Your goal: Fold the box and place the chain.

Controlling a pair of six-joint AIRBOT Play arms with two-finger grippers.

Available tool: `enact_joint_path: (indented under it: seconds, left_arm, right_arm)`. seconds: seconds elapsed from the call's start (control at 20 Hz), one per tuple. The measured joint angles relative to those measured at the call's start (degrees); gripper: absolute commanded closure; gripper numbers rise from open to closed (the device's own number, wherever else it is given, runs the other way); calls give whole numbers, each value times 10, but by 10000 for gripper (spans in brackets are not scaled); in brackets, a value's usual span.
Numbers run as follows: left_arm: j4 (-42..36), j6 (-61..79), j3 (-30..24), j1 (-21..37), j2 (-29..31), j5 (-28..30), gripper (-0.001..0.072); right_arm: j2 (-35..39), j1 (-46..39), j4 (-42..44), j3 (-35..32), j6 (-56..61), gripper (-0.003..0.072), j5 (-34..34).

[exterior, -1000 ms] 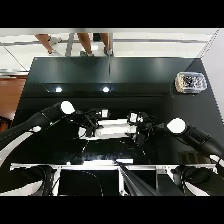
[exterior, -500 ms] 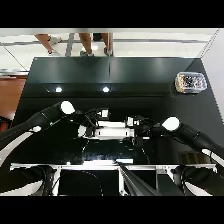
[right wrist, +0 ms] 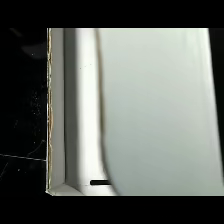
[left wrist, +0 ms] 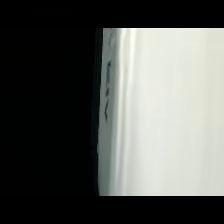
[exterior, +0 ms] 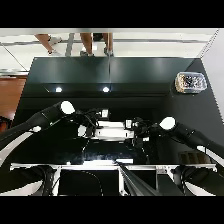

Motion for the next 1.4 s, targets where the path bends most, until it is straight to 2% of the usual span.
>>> enact_joint_path:
  seconds: [1.4]
  left_arm:
    - [0,-3,0,0,0,0,682]
  right_arm:
    - [-5,3,-48,0,48,89,-16]
